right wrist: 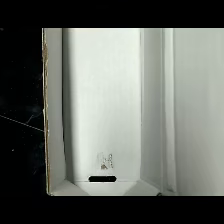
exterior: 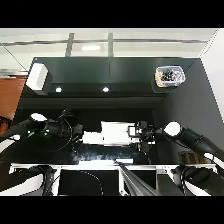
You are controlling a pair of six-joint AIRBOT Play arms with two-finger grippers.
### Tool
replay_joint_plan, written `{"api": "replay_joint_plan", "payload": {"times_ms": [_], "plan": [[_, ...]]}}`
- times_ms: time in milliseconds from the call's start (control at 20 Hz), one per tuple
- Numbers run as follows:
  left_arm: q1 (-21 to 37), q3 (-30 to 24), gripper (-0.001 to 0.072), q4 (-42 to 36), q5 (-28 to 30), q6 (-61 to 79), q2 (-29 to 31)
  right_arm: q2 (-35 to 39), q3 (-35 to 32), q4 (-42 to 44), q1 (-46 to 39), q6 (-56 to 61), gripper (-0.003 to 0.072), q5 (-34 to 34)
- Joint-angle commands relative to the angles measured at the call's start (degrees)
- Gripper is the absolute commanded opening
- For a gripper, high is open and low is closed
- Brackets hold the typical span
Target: Fold the box and place the chain.
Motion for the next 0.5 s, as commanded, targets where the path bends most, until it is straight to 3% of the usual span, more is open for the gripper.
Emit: {"api": "replay_joint_plan", "payload": {"times_ms": [0,150,200,300,350,400,450], "plan": [[-2.6,0.0,0.0023,-2.5,0.0,2.9,-0.9,0.0,0.0,0.0,0.0,0.0,0.0247,0.0],[-2.6,0.0,0.0028,-2.5,-0.2,3.3,-0.2,0.0,0.0,0.0,0.0,0.0,0.0247,0.0],[-2.5,0.1,0.0092,-2.5,-0.5,3.3,0.0,0.0,0.0,0.0,0.0,0.0,0.0247,0.0],[-2.5,0.8,0.0415,-2.5,-2.0,4.3,0.5,0.0,0.0,0.0,0.0,0.0,0.0247,0.0],[-2.5,1.6,0.0626,-2.5,-3.5,4.6,0.4,0.0,0.0,0.0,0.0,0.0,0.0247,0.0],[-2.5,2.4,0.0671,-2.5,-4.9,4.7,0.5,0.0,0.0,0.0,0.0,0.0,0.0247,0.0],[-2.5,3.3,0.0671,-2.5,-6.5,4.6,0.5,0.0,0.0,0.0,0.0,0.0,0.0247,0.0]]}}
